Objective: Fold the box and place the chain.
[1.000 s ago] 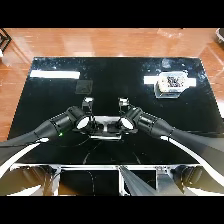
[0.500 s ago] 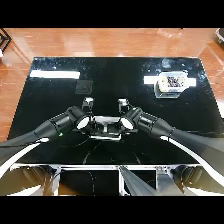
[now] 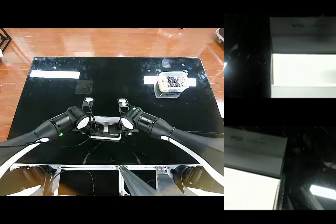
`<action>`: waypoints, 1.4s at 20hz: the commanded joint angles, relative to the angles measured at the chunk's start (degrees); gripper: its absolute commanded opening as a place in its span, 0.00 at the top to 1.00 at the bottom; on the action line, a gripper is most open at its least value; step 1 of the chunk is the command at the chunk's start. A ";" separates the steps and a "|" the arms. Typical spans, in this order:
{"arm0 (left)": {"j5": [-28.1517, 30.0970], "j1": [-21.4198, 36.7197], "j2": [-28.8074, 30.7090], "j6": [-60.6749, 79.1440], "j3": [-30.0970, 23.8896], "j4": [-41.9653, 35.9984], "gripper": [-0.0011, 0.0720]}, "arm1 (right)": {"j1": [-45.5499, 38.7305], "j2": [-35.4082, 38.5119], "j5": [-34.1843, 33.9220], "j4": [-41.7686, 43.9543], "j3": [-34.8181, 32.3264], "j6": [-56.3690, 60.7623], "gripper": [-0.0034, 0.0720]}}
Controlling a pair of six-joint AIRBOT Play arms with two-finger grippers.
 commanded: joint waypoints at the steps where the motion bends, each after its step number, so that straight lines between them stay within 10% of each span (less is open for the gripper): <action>1: -0.13 -0.02 -0.02 -0.04 -0.02 -0.04 0.94 | 0.00 0.04 -0.22 0.55 0.07 -0.15 0.70; 5: -0.42 -0.02 -0.02 -0.04 -0.02 -0.04 0.95 | 0.00 0.04 -2.86 1.88 0.09 -0.17 0.91; 11: -0.39 -0.02 -0.02 -0.04 -0.02 -0.04 0.94 | 0.00 0.04 -2.82 2.01 0.09 -0.20 0.91; 14: -0.42 -0.02 -0.02 -0.04 -0.02 -0.04 0.94 | -0.02 0.07 -2.21 1.84 0.13 -0.52 0.44; 23: -0.33 0.00 -0.02 -0.04 -0.02 -0.04 0.94 | -0.13 11.19 10.80 -5.68 0.59 -9.22 0.44; 28: -0.33 -0.02 -0.02 -0.07 -0.02 -0.07 0.94 | -0.37 9.81 4.87 -2.23 0.31 -7.74 0.44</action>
